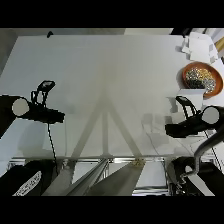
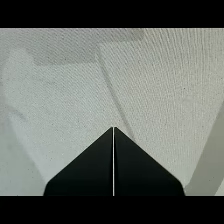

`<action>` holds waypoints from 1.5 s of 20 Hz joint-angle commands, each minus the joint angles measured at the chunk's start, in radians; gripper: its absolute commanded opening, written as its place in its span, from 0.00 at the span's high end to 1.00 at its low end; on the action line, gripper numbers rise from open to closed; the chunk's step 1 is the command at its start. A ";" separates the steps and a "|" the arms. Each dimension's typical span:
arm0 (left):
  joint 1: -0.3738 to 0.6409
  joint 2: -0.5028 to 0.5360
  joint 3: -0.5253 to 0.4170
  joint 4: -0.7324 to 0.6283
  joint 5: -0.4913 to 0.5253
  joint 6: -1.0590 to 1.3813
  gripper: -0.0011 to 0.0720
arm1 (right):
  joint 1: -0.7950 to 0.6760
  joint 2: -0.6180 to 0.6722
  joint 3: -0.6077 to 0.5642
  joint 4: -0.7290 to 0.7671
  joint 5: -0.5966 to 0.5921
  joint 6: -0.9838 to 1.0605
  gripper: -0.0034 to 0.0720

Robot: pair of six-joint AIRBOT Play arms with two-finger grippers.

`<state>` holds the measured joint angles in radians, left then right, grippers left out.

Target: Fold the box and place the chain.

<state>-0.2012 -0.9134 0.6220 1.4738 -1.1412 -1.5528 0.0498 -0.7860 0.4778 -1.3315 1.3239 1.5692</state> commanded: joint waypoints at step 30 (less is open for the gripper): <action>0.000 0.001 -0.001 0.000 0.000 0.000 0.97 | -0.574 -0.145 0.233 -0.584 -0.275 -0.251 0.16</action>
<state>-0.2012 -0.9134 0.6216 1.4738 -1.1412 -1.5528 -0.4706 -0.8650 0.7094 -1.8969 1.0645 1.3937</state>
